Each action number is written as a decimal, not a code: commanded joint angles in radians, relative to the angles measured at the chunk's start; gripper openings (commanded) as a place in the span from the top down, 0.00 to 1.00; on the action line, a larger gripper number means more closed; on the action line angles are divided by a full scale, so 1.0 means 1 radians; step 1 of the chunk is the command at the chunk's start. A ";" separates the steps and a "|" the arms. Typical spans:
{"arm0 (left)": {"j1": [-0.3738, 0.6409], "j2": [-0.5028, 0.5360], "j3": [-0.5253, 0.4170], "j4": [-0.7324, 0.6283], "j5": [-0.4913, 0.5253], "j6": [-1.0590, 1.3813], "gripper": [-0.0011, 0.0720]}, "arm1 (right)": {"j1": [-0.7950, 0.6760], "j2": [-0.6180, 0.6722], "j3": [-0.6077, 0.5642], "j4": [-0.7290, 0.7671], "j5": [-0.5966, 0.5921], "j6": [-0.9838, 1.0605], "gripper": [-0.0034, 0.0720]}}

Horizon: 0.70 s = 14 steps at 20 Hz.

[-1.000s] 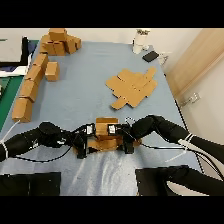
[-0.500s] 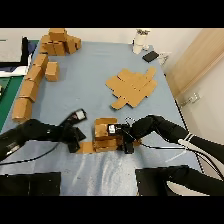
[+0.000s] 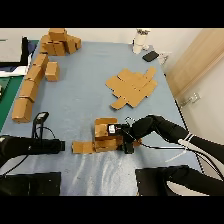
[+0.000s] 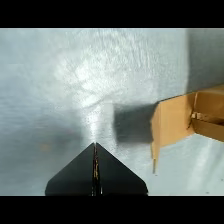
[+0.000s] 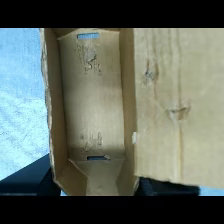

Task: Fold the box.

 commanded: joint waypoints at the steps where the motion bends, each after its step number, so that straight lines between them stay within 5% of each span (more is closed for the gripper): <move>1: -0.100 -0.069 -0.032 -0.110 0.113 -0.082 0.98 | 0.000 0.000 0.001 0.000 0.000 0.000 0.29; 8: -0.315 -0.271 -0.004 -0.294 0.373 -0.059 0.98 | 0.000 0.000 0.001 0.000 0.000 0.000 0.29; 14: -0.391 -0.271 0.060 -0.330 0.393 -0.063 0.98 | 0.000 0.000 0.001 0.000 0.000 0.000 0.29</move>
